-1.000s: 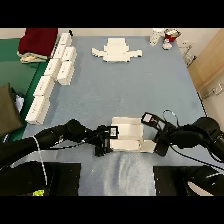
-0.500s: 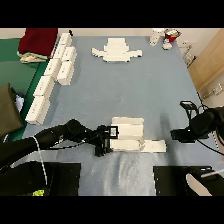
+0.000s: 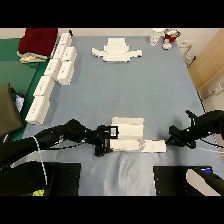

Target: Fold the box.

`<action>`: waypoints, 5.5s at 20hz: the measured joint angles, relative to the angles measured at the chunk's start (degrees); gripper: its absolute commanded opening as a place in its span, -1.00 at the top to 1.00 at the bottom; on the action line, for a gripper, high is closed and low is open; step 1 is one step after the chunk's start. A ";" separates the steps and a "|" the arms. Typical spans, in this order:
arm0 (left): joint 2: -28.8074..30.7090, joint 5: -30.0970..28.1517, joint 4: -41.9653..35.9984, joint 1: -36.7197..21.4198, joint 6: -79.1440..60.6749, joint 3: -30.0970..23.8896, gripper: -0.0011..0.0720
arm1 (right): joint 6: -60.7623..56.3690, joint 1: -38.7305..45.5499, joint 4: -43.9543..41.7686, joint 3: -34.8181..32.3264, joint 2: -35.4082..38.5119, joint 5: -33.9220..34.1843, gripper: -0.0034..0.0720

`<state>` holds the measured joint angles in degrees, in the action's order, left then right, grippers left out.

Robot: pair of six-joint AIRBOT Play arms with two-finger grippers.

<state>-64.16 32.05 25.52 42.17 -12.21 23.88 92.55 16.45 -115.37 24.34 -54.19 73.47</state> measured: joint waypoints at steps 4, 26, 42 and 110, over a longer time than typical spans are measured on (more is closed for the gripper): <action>0.00 0.00 0.00 0.00 0.00 0.00 -0.27 | 1.14 0.39 -5.03 -2.73 -0.83 -1.68 0.90; 0.00 0.00 0.00 0.00 0.00 0.00 -0.27 | 4.42 -20.61 -16.15 -1.33 7.87 -1.29 -0.37; 0.00 0.02 0.00 0.00 0.00 0.00 -0.27 | -8.26 -37.86 -7.82 3.39 7.17 -9.57 -0.29; 0.00 0.00 -0.02 0.00 -0.02 0.00 -0.27 | 29.70 -31.21 -31.98 18.71 -18.62 4.81 0.90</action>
<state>-64.16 32.05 25.50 42.17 -12.23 23.88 122.26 -14.76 -147.35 43.05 -72.82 78.28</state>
